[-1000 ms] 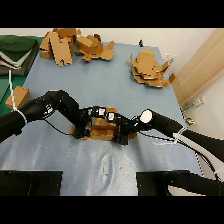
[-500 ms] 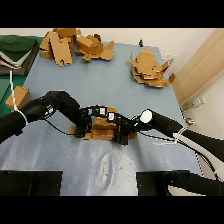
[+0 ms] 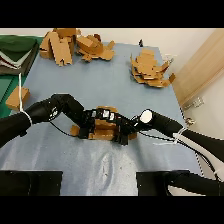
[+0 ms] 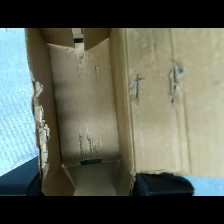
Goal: Fold the box.
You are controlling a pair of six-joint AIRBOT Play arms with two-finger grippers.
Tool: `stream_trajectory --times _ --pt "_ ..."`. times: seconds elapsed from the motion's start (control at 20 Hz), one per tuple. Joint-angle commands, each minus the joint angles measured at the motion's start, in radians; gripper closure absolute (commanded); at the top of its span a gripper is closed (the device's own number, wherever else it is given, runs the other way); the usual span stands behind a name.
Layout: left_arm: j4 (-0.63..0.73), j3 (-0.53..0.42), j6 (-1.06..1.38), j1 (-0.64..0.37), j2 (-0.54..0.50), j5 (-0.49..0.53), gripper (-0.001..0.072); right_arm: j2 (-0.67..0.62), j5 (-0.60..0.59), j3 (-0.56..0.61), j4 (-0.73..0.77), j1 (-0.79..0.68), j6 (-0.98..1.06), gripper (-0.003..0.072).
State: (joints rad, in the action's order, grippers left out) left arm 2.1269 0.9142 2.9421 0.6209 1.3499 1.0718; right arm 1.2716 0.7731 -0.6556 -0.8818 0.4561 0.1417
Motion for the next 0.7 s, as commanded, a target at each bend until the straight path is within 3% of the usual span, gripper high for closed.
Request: stream_trajectory --times 0.0,0.2,0.3,0.65 --pt "0.025 0.001 -0.003 0.003 0.003 -0.018 0.0604 0.000 0.001 0.000 0.000 0.000 0.000 0.0101" --pt "0.051 0.001 -0.004 0.003 0.003 -0.007 0.0571 0.001 0.001 0.000 0.000 0.000 0.000 0.0101" --pt "0.053 0.001 -0.005 0.003 0.003 -0.007 0.0232 0.001 0.001 0.000 0.000 0.000 0.000 0.0101" --pt "0.053 0.001 -0.007 0.003 0.003 -0.006 0.0217 0.000 0.001 0.000 0.000 0.000 0.000 0.0101"
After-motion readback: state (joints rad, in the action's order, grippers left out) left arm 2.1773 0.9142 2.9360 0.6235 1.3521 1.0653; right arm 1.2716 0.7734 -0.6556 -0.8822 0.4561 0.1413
